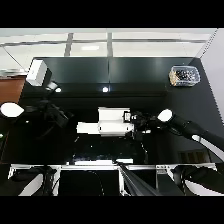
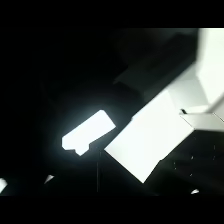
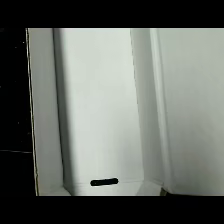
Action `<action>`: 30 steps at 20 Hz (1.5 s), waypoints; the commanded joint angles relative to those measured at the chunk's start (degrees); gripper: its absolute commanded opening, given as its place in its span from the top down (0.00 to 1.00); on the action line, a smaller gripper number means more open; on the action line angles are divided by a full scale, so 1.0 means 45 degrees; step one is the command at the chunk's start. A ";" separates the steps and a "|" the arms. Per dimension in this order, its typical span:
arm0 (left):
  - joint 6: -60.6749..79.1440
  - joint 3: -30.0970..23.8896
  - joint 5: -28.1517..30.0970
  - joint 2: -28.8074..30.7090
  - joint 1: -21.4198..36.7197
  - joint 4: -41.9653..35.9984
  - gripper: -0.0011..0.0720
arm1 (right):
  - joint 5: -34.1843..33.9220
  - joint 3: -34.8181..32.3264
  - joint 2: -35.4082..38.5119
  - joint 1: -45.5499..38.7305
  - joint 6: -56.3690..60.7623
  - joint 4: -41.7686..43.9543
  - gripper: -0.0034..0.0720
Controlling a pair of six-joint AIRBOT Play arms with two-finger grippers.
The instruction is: Fold the box and place the chain.
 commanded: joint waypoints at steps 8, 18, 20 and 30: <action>-0.5382 -0.0461 -0.2846 -0.4352 0.2064 -0.1962 0.95 | 0.0010 0.0005 0.0000 0.0005 0.0005 0.0005 0.94; -0.1671 -0.0408 -0.2239 -0.5265 -0.0296 -0.5013 0.95 | 0.0005 0.0005 0.0000 0.0005 0.0005 0.0005 0.94; -0.1535 -0.0418 -0.2239 -0.5270 -0.0461 -0.4750 0.95 | 0.0010 0.0005 0.0000 0.0005 0.0005 0.0005 0.94; -0.1579 0.0544 -0.2370 -0.5265 -0.1914 -0.4906 0.04 | 0.0010 0.0005 0.0000 0.0005 0.0005 0.0005 0.94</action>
